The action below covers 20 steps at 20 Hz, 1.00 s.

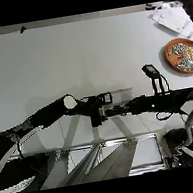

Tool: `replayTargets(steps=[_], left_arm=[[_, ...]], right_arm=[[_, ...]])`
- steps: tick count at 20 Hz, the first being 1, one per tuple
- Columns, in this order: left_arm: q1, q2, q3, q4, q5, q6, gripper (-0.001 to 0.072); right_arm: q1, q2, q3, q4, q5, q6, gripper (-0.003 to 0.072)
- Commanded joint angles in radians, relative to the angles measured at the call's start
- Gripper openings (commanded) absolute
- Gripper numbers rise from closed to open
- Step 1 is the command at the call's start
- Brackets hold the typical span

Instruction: Fold the box and place the chain.

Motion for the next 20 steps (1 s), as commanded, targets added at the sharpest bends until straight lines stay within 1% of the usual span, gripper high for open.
replayTargets(steps=[1,7,11,13,15,16,18,19,20], left_arm=[[0.0,0.0,0.0,0.0,0.0,0.0,0.0276],[0.0,0.0,0.0,0.0,0.0,0.0,0.0276],[0.0,0.0,0.0,0.0,0.0,0.0,0.0276],[0.0,0.0,0.0,0.0,0.0,0.0,0.0276],[0.0,0.0,0.0,0.0,0.0,0.0,0.0276],[0.0,0.0,0.0,0.0,0.0,0.0,0.0276],[0.0,0.0,0.0,0.0,0.0,0.0,0.0276],[0.0,0.0,0.0,0.0,0.0,0.0,0.0276],[0.0,0.0,0.0,0.0,0.0,0.0,0.0276]], right_arm=[[0.001,-0.024,0.003,-0.019,-0.095,-0.003,0.0017],[-0.016,-0.134,0.003,-0.023,-0.125,-0.071,0.0017],[-0.016,-0.156,0.002,-0.024,-0.123,-0.155,0.0017],[-0.016,-0.156,0.002,-0.024,-0.102,-0.191,0.0017],[-0.016,-0.156,0.002,-0.023,-0.05,-0.267,0.002],[-0.019,-0.156,0.002,-0.023,-0.031,-0.302,0.008],[-0.063,-0.156,0.003,0.013,0.002,-0.362,0.0374],[-0.104,-0.155,0.003,0.04,0.039,-0.394,0.0418],[-0.155,-0.149,0.003,0.062,0.087,-0.435,0.0417]])
